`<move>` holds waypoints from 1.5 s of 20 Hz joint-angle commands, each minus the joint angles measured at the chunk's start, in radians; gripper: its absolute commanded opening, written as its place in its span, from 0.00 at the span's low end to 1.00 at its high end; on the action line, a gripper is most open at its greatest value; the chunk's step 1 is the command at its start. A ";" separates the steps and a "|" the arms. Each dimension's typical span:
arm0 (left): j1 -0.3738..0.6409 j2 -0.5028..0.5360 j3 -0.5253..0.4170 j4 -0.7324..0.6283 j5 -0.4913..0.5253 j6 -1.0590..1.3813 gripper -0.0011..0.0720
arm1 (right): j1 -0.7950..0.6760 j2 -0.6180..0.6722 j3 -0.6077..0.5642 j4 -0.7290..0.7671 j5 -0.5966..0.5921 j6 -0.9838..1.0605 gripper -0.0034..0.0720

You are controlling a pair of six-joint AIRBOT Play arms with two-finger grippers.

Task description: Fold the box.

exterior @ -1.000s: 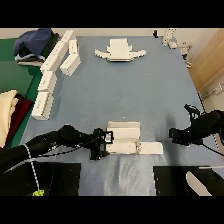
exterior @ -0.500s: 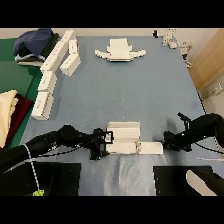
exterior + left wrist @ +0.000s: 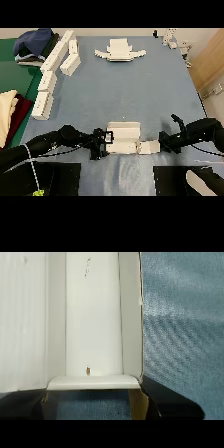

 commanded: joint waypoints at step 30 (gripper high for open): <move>0.000 0.000 0.001 0.000 0.000 0.000 0.65 | 0.584 0.134 0.082 -0.070 0.308 0.224 0.66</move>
